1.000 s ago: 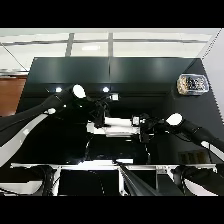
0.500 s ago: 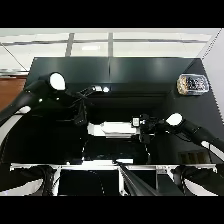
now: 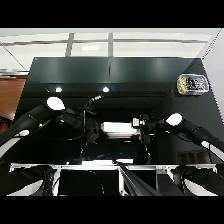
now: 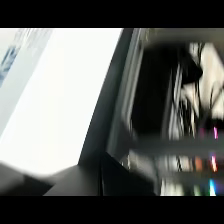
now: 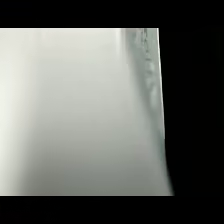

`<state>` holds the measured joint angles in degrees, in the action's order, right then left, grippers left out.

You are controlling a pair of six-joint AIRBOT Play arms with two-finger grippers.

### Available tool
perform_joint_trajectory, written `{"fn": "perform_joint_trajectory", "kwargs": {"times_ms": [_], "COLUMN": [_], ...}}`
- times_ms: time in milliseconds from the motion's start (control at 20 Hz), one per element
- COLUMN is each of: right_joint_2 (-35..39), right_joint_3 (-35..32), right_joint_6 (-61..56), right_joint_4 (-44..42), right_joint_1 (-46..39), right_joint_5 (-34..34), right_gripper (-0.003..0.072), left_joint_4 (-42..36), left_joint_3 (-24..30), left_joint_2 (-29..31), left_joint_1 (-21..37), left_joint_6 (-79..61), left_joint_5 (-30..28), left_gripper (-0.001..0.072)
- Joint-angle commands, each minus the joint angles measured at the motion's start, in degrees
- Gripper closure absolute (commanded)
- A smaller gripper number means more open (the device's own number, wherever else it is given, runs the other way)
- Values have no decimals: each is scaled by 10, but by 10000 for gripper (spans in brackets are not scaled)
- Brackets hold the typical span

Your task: Fold the box and place the chain.

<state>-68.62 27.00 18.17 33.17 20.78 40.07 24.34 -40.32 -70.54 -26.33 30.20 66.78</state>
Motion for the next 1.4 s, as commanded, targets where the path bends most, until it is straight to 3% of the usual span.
{"fn": "perform_joint_trajectory", "kwargs": {"times_ms": [0, 100, 150, 300, 400, 500, 600, 700, 1050, 1150, 1250, 1350], "right_joint_2": [0, 0, 0, 0, 0, 0, 0, 0, 0, 0, 0, 0], "right_joint_3": [0, 0, 0, 0, 0, 0, 0, 0, 0, 0, 0, 0], "right_joint_6": [0, 0, 0, 0, 0, 0, 0, 0, -1, -1, -1, -1], "right_joint_4": [-1, -1, -1, -1, -1, -2, -2, -2, -2, -2, -2, -2], "right_joint_1": [0, 0, 0, 0, 0, 0, 0, 0, 0, 0, 0, 0], "right_joint_5": [0, 0, 0, 0, 0, 0, 0, 0, 0, 0, 0, 0], "right_gripper": [455, 455, 455, 455, 455, 455, 455, 455, 455, 455, 455, 455], "left_joint_4": [-224, -295, -291, -210, -112, 23, 97, 113, 147, 181, 243, 254], "left_joint_3": [27, 27, 27, 23, 11, -16, -50, -80, -125, -146, -144, -108], "left_joint_2": [1, 0, -1, -19, -38, -69, -103, -125, -141, -127, -81, -21], "left_joint_1": [-12, -11, -11, -11, -12, -12, -12, -12, -9, 3, 9, 28], "left_joint_6": [-168, -239, -258, -250, -173, -71, -45, -43, -34, 27, 88, 95], "left_joint_5": [-186, -271, -309, -332, -331, -300, -227, -189, -144, -94, -91, -114], "left_gripper": [684, 684, 684, 684, 684, 684, 684, 684, 684, 687, 687, 686]}}
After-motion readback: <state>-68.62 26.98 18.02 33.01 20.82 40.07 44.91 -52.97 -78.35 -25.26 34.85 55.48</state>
